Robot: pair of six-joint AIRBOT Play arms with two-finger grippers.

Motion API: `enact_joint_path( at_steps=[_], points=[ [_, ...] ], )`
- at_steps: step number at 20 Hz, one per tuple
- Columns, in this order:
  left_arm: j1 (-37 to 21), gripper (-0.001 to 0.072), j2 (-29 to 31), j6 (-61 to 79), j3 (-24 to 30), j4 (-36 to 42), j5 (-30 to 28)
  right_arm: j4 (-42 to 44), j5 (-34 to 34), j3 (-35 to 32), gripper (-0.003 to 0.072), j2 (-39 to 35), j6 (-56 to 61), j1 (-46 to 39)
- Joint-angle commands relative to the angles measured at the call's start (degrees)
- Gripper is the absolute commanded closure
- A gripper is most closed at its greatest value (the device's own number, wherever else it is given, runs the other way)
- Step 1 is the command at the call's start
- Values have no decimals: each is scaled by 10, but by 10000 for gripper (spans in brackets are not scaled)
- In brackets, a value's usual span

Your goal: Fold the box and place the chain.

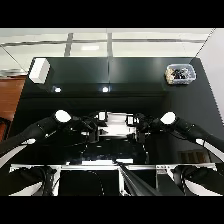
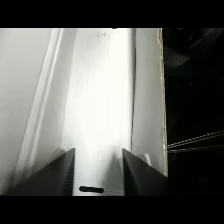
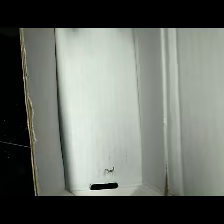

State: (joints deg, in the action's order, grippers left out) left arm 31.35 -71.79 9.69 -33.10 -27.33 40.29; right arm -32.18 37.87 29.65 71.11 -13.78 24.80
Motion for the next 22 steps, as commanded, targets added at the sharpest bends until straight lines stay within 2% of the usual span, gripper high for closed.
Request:
enact_joint_path(
  at_steps=[1, 4, 7, 9, 11, 13, 16, 18, 22],
  points=[
    [-10, 688, 27, -37, -2, -44, 7, 0, 0, 0, 613, 0, 0, 0],
    [-59, 683, 106, -217, -3, -120, 62, 0, 0, 0, 614, 0, 0, 0],
    [-139, 684, 188, -378, -3, -235, 125, 0, 0, 0, 613, 0, 0, 0],
    [-207, 684, 213, -580, -2, -305, 157, 0, 0, 0, 613, 0, 0, 0],
    [-282, 683, 205, -744, 12, -333, 195, 0, 0, 0, 613, 0, 0, 0],
    [-354, 683, 169, -820, 36, -308, 241, 0, 0, 0, 613, 0, 0, 0],
    [-421, 683, 90, -763, 77, -161, 276, 0, 0, 0, 613, 0, 0, 0],
    [-418, 685, 37, -708, 82, -96, 268, 0, 0, 0, 613, 0, 0, 0],
    [-350, 685, -39, -698, 78, -57, 211, 0, 0, 0, 613, 0, 0, 0]
  ],
)
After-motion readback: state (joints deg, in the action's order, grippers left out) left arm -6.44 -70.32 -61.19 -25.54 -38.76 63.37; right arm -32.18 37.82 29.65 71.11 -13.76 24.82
